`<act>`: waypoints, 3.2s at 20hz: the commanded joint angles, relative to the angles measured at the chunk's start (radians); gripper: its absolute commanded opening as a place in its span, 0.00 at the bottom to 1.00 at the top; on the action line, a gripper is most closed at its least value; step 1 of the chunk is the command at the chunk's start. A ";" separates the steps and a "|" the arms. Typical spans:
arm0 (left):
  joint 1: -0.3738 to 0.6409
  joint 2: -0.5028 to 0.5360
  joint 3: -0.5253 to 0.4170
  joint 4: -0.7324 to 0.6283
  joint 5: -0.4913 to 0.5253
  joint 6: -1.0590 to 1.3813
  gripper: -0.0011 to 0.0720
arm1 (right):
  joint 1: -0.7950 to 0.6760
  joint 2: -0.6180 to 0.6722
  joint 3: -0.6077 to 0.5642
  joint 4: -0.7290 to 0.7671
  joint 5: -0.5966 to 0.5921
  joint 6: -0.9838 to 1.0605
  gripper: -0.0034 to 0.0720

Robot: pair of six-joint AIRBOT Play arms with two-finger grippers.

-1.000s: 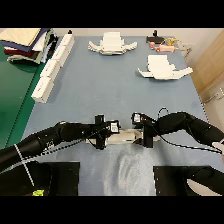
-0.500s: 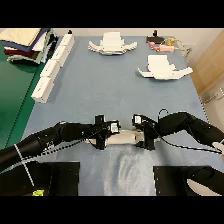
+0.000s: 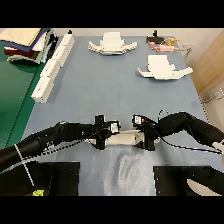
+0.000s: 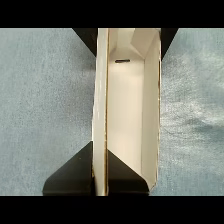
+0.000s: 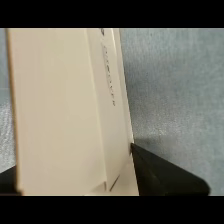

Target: Fold the box.

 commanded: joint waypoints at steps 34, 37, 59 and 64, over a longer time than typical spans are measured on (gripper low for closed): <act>0.000 -0.001 0.001 -0.002 0.011 0.028 0.03 | 0.040 -0.056 0.001 -0.089 0.091 0.008 0.70; 0.000 -0.001 0.001 -0.004 0.015 0.028 0.03 | 0.040 -0.056 0.000 -0.089 0.091 0.008 0.70; 0.220 0.275 0.001 0.226 -0.432 -0.551 0.69 | 0.040 -0.056 0.000 -0.089 0.091 0.008 0.70; 0.219 0.389 0.001 0.124 -0.665 -0.874 0.03 | 0.040 -0.056 0.001 -0.089 0.091 0.008 0.70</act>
